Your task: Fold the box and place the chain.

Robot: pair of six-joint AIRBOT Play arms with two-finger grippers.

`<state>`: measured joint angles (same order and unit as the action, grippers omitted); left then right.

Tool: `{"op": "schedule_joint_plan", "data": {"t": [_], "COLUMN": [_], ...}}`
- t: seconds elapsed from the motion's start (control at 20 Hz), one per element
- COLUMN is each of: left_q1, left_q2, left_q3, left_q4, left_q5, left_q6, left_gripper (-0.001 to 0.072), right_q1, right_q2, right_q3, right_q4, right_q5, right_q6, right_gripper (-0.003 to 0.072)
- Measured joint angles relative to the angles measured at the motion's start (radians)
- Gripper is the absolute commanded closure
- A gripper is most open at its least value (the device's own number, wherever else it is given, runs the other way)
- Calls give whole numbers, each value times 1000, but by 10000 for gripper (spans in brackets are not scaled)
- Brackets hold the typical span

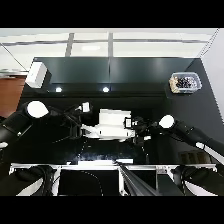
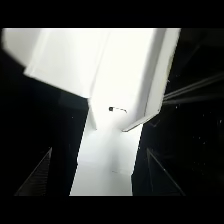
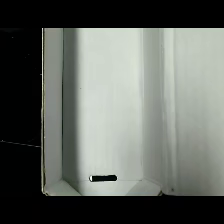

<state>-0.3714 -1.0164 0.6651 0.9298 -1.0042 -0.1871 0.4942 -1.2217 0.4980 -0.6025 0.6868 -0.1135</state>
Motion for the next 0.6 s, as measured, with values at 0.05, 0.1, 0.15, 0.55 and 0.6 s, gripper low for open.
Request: {"op": "schedule_joint_plan", "data": {"t": [0.05, 0.1, 0.15, 0.55, 0.6], "left_q1": [-7, -12, -16, -71, -81], "left_q2": [-17, -35, -55, -152, -155], "left_q3": [0, 0, 0, -13, -23], "left_q4": [0, 2, 2, -3, -4], "left_q5": [2, 3, 3, 53, 66], "left_q6": [45, 78, 104, 81, 74], "left_gripper": [11, 27, 45, 116, 116], "right_q1": [0, 0, 0, 0, 0], "right_q2": [0, 0, 0, 0, 0], "right_q3": [0, 0, 0, 0, 0], "right_q4": [0, 0, 0, 0, 0], "right_q5": [0, 0, 0, 0, 0], "right_q6": [0, 0, 0, 0, 0], "right_gripper": [248, 248, 248, 248, 248]}}
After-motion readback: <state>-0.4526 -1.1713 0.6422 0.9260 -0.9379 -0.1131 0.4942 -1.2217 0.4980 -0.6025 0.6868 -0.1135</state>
